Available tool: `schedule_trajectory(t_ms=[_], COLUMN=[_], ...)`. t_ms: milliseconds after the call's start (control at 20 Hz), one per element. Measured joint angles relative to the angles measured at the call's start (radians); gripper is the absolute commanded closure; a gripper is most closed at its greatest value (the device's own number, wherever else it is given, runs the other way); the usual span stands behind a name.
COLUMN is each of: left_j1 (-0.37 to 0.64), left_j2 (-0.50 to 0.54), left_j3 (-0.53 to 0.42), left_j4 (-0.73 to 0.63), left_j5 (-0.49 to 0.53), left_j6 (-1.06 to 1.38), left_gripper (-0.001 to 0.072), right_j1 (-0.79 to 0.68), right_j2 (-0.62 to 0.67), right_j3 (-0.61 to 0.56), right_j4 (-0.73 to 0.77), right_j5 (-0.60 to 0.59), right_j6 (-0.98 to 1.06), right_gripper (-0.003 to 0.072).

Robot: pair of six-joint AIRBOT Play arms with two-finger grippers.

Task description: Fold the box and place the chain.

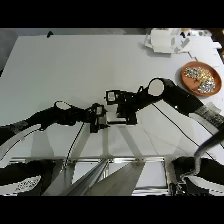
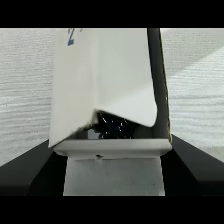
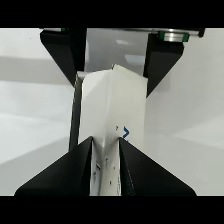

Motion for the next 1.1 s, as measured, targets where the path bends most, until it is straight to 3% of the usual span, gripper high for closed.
schedule_trajectory(t_ms=[1100], left_j1=[0.0], left_j2=[0.0], left_j3=[0.0], left_j4=[0.0], left_j5=[0.0], left_j6=[0.0], left_gripper=[0.0657], right_j1=[0.024], right_j2=[0.001], right_j3=[-0.07], right_j4=[0.024], right_j5=[-0.036], right_j6=[0.002], right_gripper=[0.0489])
